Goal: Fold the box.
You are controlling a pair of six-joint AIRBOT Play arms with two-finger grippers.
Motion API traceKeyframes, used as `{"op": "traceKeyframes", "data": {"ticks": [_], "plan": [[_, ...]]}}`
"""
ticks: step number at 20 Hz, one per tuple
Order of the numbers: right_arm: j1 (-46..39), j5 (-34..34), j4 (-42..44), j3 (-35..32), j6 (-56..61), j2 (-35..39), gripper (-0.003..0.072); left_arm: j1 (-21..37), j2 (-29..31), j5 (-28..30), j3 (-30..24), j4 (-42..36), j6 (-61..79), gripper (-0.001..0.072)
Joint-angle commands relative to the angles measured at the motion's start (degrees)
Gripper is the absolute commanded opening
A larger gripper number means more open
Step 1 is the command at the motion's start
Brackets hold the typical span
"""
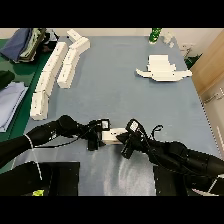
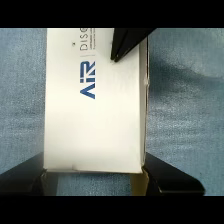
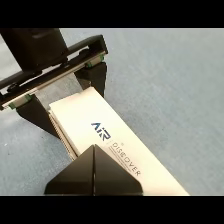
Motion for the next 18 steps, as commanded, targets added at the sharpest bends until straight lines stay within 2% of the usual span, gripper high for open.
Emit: {"op": "traceKeyframes", "data": {"ticks": [1, 11, 18], "plan": [[0.74, 1.68, 0.09, -0.63, 1.86, -2.29, 0.0005, -0.02, 0.02, 0.00, 0.00, 0.00, 0.00, 0.0448], [3.50, 4.79, 0.09, -1.46, 4.26, -4.70, 0.0005, 0.00, 0.02, 0.02, 0.00, 0.00, 0.00, 0.0448], [2.16, 10.69, -0.96, -1.09, 2.69, 0.48, 0.0008, -0.02, 0.02, 0.00, 0.00, 0.00, 0.00, 0.0448]]}}
